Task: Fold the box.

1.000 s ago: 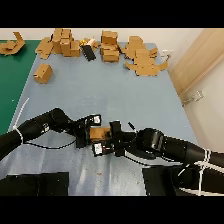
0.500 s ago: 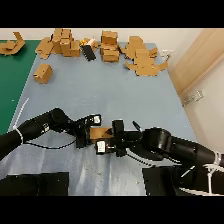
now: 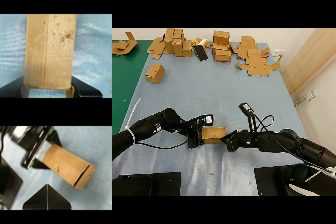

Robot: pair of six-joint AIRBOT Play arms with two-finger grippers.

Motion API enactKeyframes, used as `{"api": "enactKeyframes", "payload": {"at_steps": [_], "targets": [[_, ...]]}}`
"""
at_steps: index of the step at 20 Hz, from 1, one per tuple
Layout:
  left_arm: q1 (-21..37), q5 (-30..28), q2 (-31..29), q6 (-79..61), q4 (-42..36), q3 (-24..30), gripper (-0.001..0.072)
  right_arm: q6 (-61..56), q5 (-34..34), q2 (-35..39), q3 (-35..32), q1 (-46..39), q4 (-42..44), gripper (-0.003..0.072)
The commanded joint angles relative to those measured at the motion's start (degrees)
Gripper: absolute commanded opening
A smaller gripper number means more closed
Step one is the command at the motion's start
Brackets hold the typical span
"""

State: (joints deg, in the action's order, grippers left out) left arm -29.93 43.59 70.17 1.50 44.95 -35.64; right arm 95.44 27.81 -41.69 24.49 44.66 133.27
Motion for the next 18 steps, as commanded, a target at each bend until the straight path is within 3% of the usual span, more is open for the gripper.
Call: {"api": "enactKeyframes", "payload": {"at_steps": [1,8,18], "targets": [[0.0,0.0,0.0,0.0,0.0,0.0,0.041,-2.9,-9.1,-1.6,-3.2,-3.3,14.4,0.0002],[0.0,0.0,0.0,0.0,0.0,0.0,0.041,-2.8,-7.3,-6.6,-3.2,-3.6,13.7,0.0001],[0.0,0.0,0.0,0.0,0.0,0.0,0.041,-2.9,-5.3,-6.6,-4.4,-3.6,12.7,0.0001]]}}
